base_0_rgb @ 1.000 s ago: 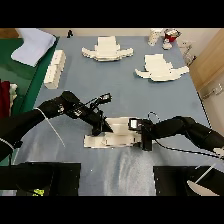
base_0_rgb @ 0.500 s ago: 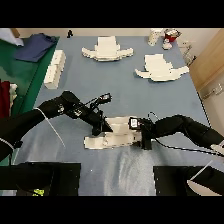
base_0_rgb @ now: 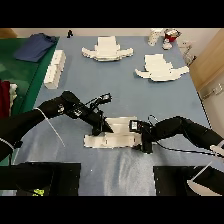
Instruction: Fold the box.
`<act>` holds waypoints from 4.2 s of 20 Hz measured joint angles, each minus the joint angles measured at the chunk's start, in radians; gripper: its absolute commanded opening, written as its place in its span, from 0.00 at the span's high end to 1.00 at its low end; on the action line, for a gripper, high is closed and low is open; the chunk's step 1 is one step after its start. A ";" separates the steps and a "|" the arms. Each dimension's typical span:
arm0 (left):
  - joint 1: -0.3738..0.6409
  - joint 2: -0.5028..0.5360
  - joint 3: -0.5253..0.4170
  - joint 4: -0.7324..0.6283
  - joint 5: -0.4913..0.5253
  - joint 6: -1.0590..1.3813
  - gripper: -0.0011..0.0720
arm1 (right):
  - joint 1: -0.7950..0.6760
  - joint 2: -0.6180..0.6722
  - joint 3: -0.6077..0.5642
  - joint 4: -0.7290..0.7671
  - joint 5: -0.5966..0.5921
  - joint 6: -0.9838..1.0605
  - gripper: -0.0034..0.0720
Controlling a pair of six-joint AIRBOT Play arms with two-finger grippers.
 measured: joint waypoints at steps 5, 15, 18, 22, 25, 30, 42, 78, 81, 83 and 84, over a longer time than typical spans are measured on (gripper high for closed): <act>0.000 0.000 0.000 0.000 0.000 0.000 0.97 | 0.001 0.000 0.000 0.014 0.000 0.000 0.00; 0.000 0.000 0.000 0.000 0.000 0.000 0.97 | 0.002 -0.001 -0.003 0.021 -0.040 0.000 0.00; 0.000 0.000 0.000 -0.001 0.000 0.000 0.97 | 0.003 -0.002 -0.005 0.019 -0.026 0.000 0.00; 0.000 0.000 0.000 -0.001 0.001 0.000 0.97 | 0.003 -0.002 -0.006 0.016 0.003 0.000 0.01; 0.000 0.000 0.000 -0.001 0.001 0.000 0.97 | 0.003 -0.002 -0.006 0.016 0.026 0.000 0.02; 0.000 0.000 0.000 -0.001 0.001 0.000 0.97 | 0.006 -0.001 -0.030 0.018 0.052 -0.001 0.04; 0.000 0.000 0.000 0.000 0.000 0.000 0.97 | 0.014 0.032 -0.040 0.011 0.064 0.000 0.26; 0.000 0.000 0.000 0.000 0.000 0.000 0.97 | 0.015 0.048 -0.040 0.009 0.063 0.001 0.17; 0.000 0.000 0.000 0.000 0.000 0.000 0.97 | 0.015 0.054 -0.040 0.010 0.062 0.001 0.17; 0.000 0.000 0.000 0.000 0.000 0.000 0.97 | 0.015 0.053 -0.040 0.011 0.062 0.001 0.17; 0.000 0.000 0.000 0.000 0.000 0.000 0.97 | 0.018 0.049 -0.040 0.012 0.063 0.001 0.17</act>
